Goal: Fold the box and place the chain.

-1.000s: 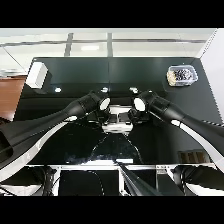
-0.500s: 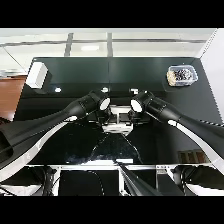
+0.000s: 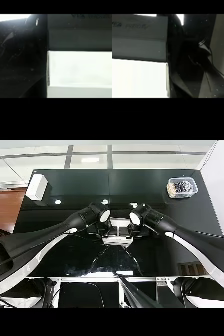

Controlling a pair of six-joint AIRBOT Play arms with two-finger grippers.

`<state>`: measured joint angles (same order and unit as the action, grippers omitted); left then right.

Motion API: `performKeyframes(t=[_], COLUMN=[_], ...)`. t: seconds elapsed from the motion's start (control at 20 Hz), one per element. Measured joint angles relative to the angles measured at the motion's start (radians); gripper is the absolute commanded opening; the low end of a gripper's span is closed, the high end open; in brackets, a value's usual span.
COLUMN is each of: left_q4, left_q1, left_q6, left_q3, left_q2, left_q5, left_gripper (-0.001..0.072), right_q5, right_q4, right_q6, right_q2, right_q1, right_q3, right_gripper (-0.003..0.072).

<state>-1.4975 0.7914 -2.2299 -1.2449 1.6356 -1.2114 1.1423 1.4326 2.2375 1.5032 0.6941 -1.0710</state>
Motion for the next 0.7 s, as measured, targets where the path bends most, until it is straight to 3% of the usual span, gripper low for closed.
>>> performKeyframes(t=[0.25,0.35,0.4,0.45,0.5,0.6,0.7], left_q4=[0.002,-0.003,-0.002,-0.002,-0.002,-0.002,0.0], left_q1=[0.0,0.0,0.0,0.0,0.0,0.0,0.0], left_q6=[-0.002,0.003,0.005,0.005,0.003,0.002,-0.003], left_q3=[0.0,0.0,0.0,0.0,0.0,0.0,0.0], left_q2=[0.0,0.0,0.0,0.0,0.0,0.0,0.0], left_q5=[-0.004,-0.002,-0.002,-0.002,-0.002,-0.002,-0.002], left_gripper=[0.0027,0.0027,0.0027,0.0027,0.0027,0.0027,0.0027], right_q5=[0.002,-0.003,0.003,0.002,0.001,0.0,-0.002], right_q4=[-0.004,-0.004,0.0,-0.006,-0.007,-0.011,-0.011], right_q6=[0.0,-0.005,-0.007,-0.005,-0.005,-0.004,0.004], right_q2=[0.006,0.01,0.008,0.009,0.009,0.009,0.009], right_q1=[0.001,0.001,0.001,0.001,0.001,0.001,0.001], right_q3=[0.0,0.001,0.001,0.001,0.001,0.001,0.001], right_gripper=[0.0027,0.0257,0.0269,0.0267,0.0217,0.0017,0.0015])
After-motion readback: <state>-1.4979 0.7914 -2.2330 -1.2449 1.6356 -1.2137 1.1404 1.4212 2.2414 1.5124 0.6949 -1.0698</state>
